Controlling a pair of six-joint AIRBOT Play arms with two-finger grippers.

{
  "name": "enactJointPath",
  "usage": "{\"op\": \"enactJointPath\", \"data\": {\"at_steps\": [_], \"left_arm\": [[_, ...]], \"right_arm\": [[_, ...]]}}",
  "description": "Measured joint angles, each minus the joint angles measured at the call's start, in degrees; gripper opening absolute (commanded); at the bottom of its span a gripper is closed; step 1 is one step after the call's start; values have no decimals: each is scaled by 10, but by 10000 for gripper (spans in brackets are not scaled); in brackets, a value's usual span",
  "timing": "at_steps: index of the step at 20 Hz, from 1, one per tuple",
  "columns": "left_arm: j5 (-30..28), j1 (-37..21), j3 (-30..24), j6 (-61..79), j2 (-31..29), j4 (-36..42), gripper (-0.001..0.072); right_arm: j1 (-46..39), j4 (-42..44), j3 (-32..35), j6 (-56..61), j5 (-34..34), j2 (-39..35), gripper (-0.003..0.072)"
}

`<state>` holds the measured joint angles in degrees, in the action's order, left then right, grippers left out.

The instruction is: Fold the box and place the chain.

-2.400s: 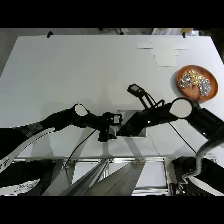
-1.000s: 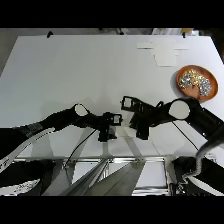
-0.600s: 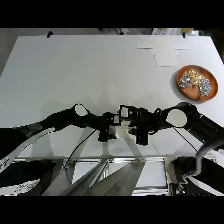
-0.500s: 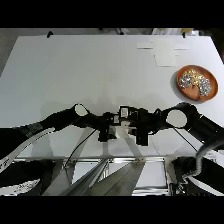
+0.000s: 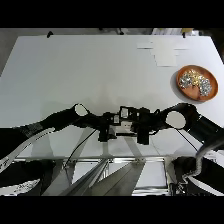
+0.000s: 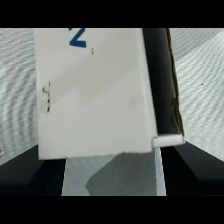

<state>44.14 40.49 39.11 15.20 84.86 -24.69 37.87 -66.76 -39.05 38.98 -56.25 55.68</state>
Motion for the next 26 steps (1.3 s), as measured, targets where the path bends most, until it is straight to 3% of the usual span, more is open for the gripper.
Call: {"op": "enactJointPath", "data": {"at_steps": [8,10,16,25,26], "left_arm": [[0,0,0,0,0,0,140],[0,0,0,1,0,0,140],[0,0,0,2,0,-2,140],[0,0,0,0,0,0,140],[0,0,0,0,0,0,140]], "right_arm": [[0,8,1,0,-5,13,109],[0,15,1,0,-11,15,185],[0,34,1,-11,-47,16,307],[-1,57,2,-19,-60,0,293],[-1,58,2,-20,-59,0,179]]}}
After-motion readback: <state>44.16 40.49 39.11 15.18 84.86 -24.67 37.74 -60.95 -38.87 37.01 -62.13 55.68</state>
